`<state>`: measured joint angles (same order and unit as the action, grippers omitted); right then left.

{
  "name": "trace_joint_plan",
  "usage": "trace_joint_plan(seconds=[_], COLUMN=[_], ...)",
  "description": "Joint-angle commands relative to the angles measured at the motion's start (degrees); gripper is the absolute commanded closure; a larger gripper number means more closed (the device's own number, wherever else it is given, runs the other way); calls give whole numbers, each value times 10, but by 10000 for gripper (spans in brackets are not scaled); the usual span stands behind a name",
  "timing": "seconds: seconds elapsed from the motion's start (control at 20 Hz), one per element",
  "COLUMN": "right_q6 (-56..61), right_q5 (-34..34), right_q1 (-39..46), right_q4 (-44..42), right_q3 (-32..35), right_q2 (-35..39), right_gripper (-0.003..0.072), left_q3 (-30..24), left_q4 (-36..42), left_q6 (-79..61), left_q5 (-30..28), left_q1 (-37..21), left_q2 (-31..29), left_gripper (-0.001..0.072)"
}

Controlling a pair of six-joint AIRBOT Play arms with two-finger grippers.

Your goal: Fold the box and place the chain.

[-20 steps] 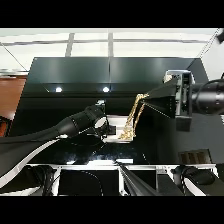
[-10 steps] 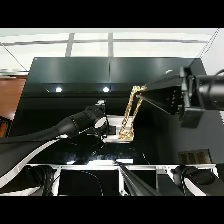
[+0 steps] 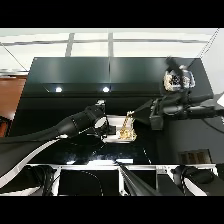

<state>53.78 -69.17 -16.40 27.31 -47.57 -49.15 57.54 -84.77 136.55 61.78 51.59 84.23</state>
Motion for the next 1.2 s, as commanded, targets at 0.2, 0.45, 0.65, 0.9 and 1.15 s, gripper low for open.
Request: trace_joint_plan(seconds=[0.2, 0.45, 0.65, 0.9, 1.15], right_q6=[0, 1, -9, -112, -291], right_q5=[63, 54, -72, 64, 165], right_q1=[-52, -32, 109, 132, 25], right_q4=[26, 43, 91, 113, 176], right_q3=[62, 61, 63, 181, 227], right_q2=[-73, -91, -88, -82, -82], right_gripper=[678, 302, 274, 273, -34], left_q3=[0, 0, 0, 0, 0], left_q4=[0, 0, 0, 0, 0], left_q6=[0, 0, 0, 0, 0], left_q5=[0, 0, 0, -1, -1], left_q1=[0, 0, 0, 0, 0], left_q2=[0, 0, 0, 0, 0], left_gripper=[678, 678, 678, 678, 678])
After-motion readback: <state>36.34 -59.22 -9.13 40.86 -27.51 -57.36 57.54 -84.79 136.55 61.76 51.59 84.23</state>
